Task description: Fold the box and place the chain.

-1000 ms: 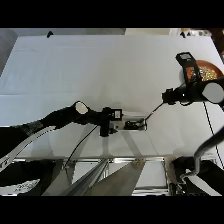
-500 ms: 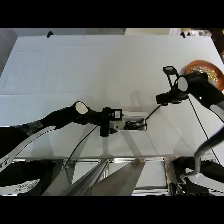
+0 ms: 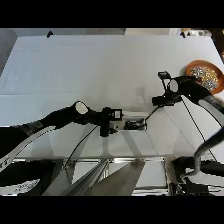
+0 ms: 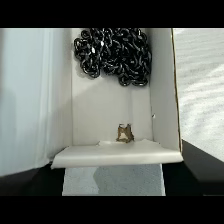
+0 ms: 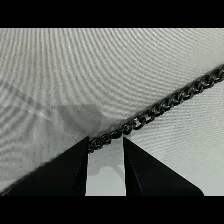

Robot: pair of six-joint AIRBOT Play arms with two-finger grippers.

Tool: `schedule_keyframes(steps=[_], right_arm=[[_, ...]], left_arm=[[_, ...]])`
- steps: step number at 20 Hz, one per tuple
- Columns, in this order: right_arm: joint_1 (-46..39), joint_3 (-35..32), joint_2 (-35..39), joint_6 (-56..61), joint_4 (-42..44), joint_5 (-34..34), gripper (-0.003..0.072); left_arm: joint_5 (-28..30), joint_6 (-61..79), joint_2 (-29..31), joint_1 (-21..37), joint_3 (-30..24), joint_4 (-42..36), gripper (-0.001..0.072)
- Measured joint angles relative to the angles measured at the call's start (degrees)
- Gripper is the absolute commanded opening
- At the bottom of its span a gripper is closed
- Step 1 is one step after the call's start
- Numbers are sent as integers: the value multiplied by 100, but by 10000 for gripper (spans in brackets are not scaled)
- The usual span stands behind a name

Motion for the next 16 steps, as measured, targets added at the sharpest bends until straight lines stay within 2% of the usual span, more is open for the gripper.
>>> schedule_keyframes(steps=[1, 3, 9, 10, 16], right_arm=[[0, 2, -26, 4, 0, 0, 178], [2, 0, -70, 20, 52, 0, 17], [9, -17, 26, -76, 17, 70, 21], [11, -24, 131, -131, -39, 273, 21], [315, -17, 1427, -310, 173, 1091, 21]], left_arm=[[0, 0, 0, 0, 0, -2, 50], [0, -2, 0, 0, 0, 0, 50], [0, 0, 0, 0, 0, -2, 50], [0, 0, 0, 2, 0, -2, 50], [0, -2, 0, 0, 0, 0, 50]])
